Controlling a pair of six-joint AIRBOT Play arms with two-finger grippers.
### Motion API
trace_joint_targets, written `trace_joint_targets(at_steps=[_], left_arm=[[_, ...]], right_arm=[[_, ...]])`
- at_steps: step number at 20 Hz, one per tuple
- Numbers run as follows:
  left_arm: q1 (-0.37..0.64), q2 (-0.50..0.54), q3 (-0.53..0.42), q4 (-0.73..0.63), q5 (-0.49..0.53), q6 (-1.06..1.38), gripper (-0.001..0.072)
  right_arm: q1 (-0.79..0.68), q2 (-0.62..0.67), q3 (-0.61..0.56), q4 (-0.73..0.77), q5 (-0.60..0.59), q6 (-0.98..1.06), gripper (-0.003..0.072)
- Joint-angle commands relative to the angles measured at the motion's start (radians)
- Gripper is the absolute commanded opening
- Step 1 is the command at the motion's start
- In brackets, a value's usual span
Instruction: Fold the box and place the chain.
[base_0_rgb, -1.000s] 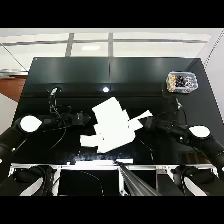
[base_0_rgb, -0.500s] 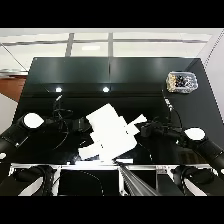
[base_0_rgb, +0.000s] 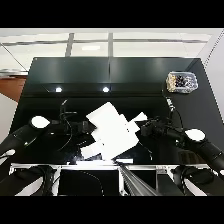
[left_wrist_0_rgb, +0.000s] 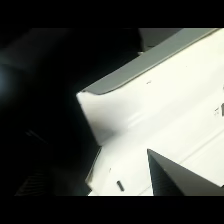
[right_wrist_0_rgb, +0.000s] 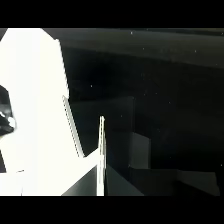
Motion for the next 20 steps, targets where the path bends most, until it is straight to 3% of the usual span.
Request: trace_joint_targets(at_steps=[1, 5, 8, 11, 13, 14, 15, 17, 19, 20], left_arm=[[-0.011, -0.109, -0.003, -0.238, -0.021, 0.257, 0.069], [-0.01, -0.219, -0.003, -0.42, -0.097, 0.465, 0.069], [-0.01, -0.287, -0.003, -0.551, -0.251, 0.711, 0.069], [-0.008, -0.343, -0.003, -0.526, -0.39, 0.822, 0.0691], [-0.008, -0.354, -0.003, -0.51, -0.399, 0.822, 0.069], [-0.008, -0.354, -0.003, -0.511, -0.387, 0.822, 0.0635], [-0.008, -0.354, -0.003, -0.513, -0.377, 0.822, 0.053], [-0.003, -0.354, -0.003, -0.512, -0.377, 0.823, 0.0477], [0.008, -0.354, -0.003, -0.512, -0.377, 0.83, 0.026], [0.016, -0.354, -0.003, -0.512, -0.377, 0.834, 0.0224]], right_arm=[[0.001, 0.0, -0.003, 0.034, -0.003, -0.011, 0.005], [0.001, 0.0, -0.002, 0.053, 0.0, -0.01, 0.005], [0.001, 0.0, -0.002, 0.062, 0.0, -0.01, 0.005], [0.001, 0.0, -0.003, 0.062, -0.001, -0.01, 0.005], [0.001, 0.0, -0.002, 0.062, -0.005, -0.01, 0.005], [0.001, 0.0, -0.002, 0.062, -0.009, -0.01, 0.005], [0.001, 0.0, -0.003, 0.061, -0.011, -0.01, 0.005], [0.001, 0.0, -0.002, 0.061, -0.012, -0.01, 0.005], [0.001, 0.0, -0.002, 0.058, -0.012, -0.01, 0.005], [0.001, 0.0, -0.002, 0.058, -0.012, -0.01, 0.005]])
